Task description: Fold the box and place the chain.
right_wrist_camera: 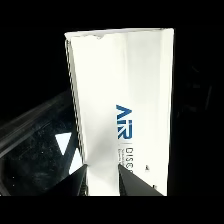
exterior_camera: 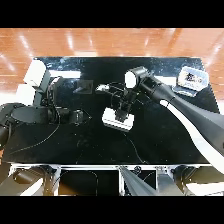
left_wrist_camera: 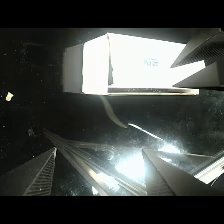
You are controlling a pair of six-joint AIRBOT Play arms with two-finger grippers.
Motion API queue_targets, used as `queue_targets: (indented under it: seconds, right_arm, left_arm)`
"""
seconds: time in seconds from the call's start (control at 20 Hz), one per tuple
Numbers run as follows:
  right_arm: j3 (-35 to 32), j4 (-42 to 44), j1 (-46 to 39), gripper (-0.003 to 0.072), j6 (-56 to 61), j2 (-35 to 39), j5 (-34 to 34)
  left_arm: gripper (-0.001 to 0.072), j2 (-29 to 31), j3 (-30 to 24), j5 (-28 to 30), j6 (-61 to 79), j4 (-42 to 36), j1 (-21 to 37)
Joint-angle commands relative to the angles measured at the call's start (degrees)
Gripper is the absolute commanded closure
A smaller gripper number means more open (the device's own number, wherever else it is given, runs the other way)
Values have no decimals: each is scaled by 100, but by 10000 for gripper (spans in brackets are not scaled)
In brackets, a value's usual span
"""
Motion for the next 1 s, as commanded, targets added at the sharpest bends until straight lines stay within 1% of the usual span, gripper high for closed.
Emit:
queue_targets:
  seconds: [0.0, 0.3, 0.45, 0.55, 0.6, 0.65, 0.7, 0.75, 0.8, 0.85, 0.95]
  right_arm:
    - [-4, 48, 0, 447, 26, 0, 39]
    - [-2, 208, -4, 447, 61, 46, 20]
    - [-2, 208, -52, 447, 243, 138, -39]
    - [-2, 306, -144, 448, 577, 212, -140]
    - [-2, 448, -234, 511, 852, 282, -225]
    - [-9, 715, -354, 606, 1071, 385, -275]
    - [-90, 1117, -505, 622, 1298, 553, -389]
    - [-378, 1530, -671, 650, 1687, 868, -796]
    - [-874, 1718, -787, 651, 2304, 1327, -1495]
    - [-1495, 1727, -817, 650, 3209, 1849, -2426]
    - [-2953, 1923, -472, 650, 5235, 2966, -4599]
  left_arm:
    - [75, 0, -2, -2, 2, 0, 4]
    - [75, 0, -2, -2, 2, -13, 4]
    - [75, 0, -2, -2, 2, -15, 4]
    - [75, 0, -2, -7, 4, -15, 4]
    - [75, 0, 0, -28, 4, -15, 4]
    - [75, 0, 0, -83, 4, -15, 7]
    - [75, 0, 0, -175, 2, -17, 7]
    - [75, 0, 0, -297, 4, -17, 7]
    - [75, 0, 0, -439, 4, -17, 7]
    - [74, 0, 0, -579, 4, -15, 7]
    - [74, 0, 0, -887, 55, 9, 24]
